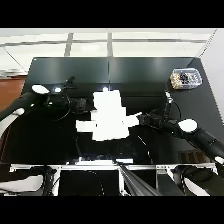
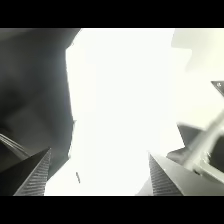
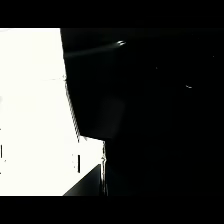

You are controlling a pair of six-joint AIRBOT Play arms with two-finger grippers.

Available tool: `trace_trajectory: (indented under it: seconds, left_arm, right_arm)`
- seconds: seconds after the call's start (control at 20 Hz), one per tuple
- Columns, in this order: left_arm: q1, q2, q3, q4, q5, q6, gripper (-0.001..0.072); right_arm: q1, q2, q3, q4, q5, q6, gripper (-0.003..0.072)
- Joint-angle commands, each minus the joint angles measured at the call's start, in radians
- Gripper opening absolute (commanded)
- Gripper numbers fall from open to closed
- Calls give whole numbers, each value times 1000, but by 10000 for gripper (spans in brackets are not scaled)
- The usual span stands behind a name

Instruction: Fold the box and place the chain.

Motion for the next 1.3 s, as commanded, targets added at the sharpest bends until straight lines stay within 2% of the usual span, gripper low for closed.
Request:
trace_trajectory:
  seconds: [0.0,0.15,0.25,0.35,0.4,0.55,0.6,0.65,0.7,0.75,0.9,1.0,1.05,1.2,1.25]
  left_arm:
    - [-6,-166,96,-52,-111,52,713]
    - [-26,-245,169,-52,-173,68,691]
    - [-50,-293,234,-43,-265,127,671]
    - [-87,-336,318,43,-343,134,514]
    - [-109,-356,361,108,-390,154,385]
    - [-154,-367,423,224,-467,245,228]
    - [-156,-367,427,222,-467,274,117]
    - [-154,-367,429,210,-467,294,41]
    - [-150,-367,430,202,-473,304,29]
    - [-146,-366,432,203,-485,309,25]
    - [-134,-333,427,220,-492,305,22]
    - [-137,-263,377,207,-443,321,20]
    - [-141,-212,319,183,-377,374,20]
    - [-163,-63,87,74,-68,711,23]
    - [-171,-50,54,81,-24,836,24]
  right_arm:
    - [5,0,0,-3,-5,0,14]
    - [5,0,0,-3,2,0,13]
    - [5,0,0,-3,17,0,14]
    - [5,0,0,-3,33,0,13]
    - [5,0,0,-12,35,-1,14]
    - [5,0,0,-40,39,0,14]
    - [5,0,0,-41,38,-1,15]
    - [5,0,0,-47,38,0,62]
    - [-2,0,2,-48,37,0,402]
    - [-20,2,13,-61,56,-1,684]
    - [-121,7,144,-303,283,-2,699]
    - [-157,7,244,-499,425,-33,699]
    - [-158,7,280,-567,462,-60,699]
    - [-139,6,302,-579,480,-268,699]
    - [-116,6,301,-580,479,-368,698]
